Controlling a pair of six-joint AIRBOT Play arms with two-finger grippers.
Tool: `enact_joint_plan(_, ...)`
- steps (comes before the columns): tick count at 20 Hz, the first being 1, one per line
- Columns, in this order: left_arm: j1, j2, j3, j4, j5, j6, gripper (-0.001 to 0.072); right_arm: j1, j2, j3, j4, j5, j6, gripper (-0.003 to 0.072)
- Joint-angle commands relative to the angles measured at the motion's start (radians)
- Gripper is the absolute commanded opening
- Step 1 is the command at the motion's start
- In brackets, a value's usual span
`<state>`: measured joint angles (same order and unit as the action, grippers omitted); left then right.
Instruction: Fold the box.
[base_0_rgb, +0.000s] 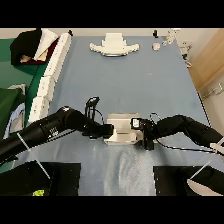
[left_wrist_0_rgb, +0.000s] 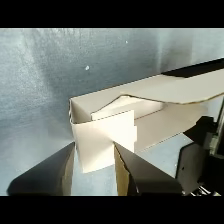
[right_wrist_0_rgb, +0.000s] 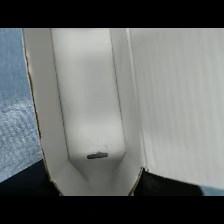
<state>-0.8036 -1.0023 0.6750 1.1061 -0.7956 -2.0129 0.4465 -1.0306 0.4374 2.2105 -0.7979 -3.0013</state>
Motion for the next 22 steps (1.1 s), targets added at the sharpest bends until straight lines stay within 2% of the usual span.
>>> enact_joint_plan(1,-0.087,-0.045,0.064,0.150,-0.048,-0.217,0.0352,0.000,0.000,0.000,0.000,0.000,0.000,0.0525)
enact_joint_plan(5,-0.157,-0.106,0.157,0.266,-0.130,-0.367,0.0352,0.000,0.000,0.000,0.000,0.000,0.000,0.0525)
enact_joint_plan(9,-0.193,-0.203,0.245,0.320,-0.210,-0.451,0.0352,0.000,-0.001,0.000,0.000,0.000,0.000,0.0525)
enact_joint_plan(15,-0.243,-0.335,0.360,0.428,-0.390,-0.541,0.0352,0.000,-0.001,0.000,0.000,0.000,0.000,0.0525)
enact_joint_plan(22,-0.253,-0.399,0.397,0.454,-0.391,-0.562,0.0352,0.000,-0.001,0.000,0.000,0.000,0.000,0.0525)
